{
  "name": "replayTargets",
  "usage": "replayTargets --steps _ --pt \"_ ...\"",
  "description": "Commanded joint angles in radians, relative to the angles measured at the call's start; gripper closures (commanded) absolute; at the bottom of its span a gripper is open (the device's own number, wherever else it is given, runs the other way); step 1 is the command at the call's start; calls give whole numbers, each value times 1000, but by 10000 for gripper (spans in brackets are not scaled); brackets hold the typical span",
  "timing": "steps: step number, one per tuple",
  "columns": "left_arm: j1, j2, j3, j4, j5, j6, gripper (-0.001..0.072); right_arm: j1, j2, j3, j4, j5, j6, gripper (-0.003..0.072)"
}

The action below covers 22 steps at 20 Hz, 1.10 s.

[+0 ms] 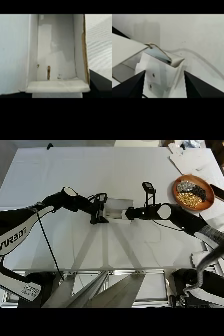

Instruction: Fold the box and place the chain.

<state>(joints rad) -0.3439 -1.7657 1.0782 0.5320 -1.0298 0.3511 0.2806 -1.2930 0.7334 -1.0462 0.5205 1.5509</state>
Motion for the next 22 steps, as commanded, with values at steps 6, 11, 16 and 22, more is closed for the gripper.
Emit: replayTargets --steps 6,11,16,22 --pt "1 0 0 0 1 0 433 7 -25 0 -92 -3 159 171" --pt "1 1 0 0 1 0 433 62 -38 14 -296 10 356 233" --pt "1 1 0 0 1 0 433 124 -96 125 -470 130 484 274" --pt "1 1 0 0 1 0 433 190 -176 208 -636 229 713 354"
